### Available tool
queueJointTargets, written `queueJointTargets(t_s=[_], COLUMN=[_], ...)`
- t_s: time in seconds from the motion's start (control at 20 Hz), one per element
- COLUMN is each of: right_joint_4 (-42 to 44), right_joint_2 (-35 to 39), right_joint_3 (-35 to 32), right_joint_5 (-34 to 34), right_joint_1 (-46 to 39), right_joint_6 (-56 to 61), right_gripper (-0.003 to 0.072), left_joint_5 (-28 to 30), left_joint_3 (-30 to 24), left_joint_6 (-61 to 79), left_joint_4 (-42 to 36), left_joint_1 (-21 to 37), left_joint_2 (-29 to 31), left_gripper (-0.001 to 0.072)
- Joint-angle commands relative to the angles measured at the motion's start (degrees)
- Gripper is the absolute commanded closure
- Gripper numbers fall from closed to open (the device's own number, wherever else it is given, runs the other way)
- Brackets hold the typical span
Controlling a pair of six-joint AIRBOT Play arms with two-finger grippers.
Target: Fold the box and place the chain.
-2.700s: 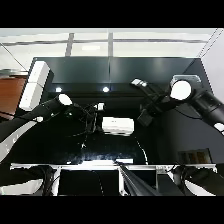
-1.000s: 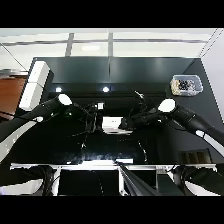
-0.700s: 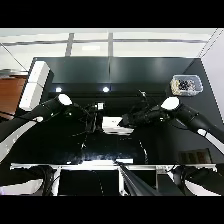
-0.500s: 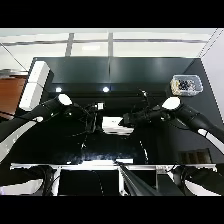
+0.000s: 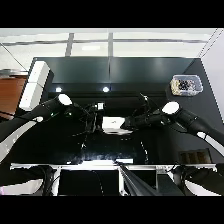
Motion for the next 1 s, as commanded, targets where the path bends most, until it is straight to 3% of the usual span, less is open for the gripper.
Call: queueJointTargets(t_s=[0.0, 0.95], right_joint_4=[-0.13, -1.79], right_joint_2=[-0.11, -0.13], right_joint_3=[-0.24, -0.26], right_joint_5=[-2.14, -1.07], right_joint_1=[0.0, -0.04], right_joint_6=[0.02, 2.84], right_gripper=[0.0668, 0.0668], left_joint_5=[0.0, -0.02], left_joint_3=[0.0, 0.0], left_joint_6=[0.09, 0.07], left_joint_4=[0.02, 0.02], left_joint_1=[0.0, 0.0], left_joint_2=[-0.02, -0.02], left_gripper=[0.0307, 0.0307])
